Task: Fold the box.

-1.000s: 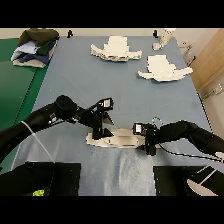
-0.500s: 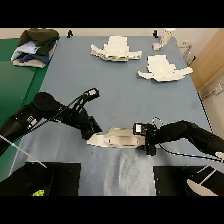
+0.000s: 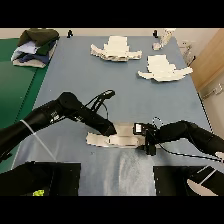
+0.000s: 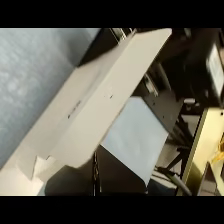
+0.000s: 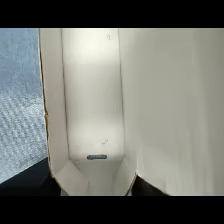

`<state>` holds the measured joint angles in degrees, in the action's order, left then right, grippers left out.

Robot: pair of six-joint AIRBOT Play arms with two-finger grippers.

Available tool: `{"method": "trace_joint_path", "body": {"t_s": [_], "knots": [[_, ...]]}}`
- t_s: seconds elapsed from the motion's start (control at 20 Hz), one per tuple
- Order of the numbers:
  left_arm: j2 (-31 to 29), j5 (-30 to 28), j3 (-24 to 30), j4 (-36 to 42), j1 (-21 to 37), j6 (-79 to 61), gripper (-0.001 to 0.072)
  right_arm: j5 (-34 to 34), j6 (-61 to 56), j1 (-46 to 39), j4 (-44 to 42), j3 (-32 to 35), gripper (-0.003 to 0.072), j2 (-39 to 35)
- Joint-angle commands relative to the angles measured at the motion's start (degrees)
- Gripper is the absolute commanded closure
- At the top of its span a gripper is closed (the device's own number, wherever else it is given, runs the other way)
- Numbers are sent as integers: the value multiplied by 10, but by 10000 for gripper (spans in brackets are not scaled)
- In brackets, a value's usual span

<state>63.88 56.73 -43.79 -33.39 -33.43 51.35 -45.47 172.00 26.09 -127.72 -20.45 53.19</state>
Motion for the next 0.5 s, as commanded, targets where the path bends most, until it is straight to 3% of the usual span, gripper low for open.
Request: {"method": "trace_joint_path", "body": {"t_s": [0.0, 0.1, 0.45], "knots": [[47, -43, -42, 21, 7, 19, 697, 0, 0, 1, 0, -1, 165, 0], [65, -75, -43, 21, 7, 46, 697, 0, 0, 1, 0, -1, 165, 0], [165, -70, -43, 13, 6, 101, 697, 0, 0, 1, 0, -1, 165, 0]]}}
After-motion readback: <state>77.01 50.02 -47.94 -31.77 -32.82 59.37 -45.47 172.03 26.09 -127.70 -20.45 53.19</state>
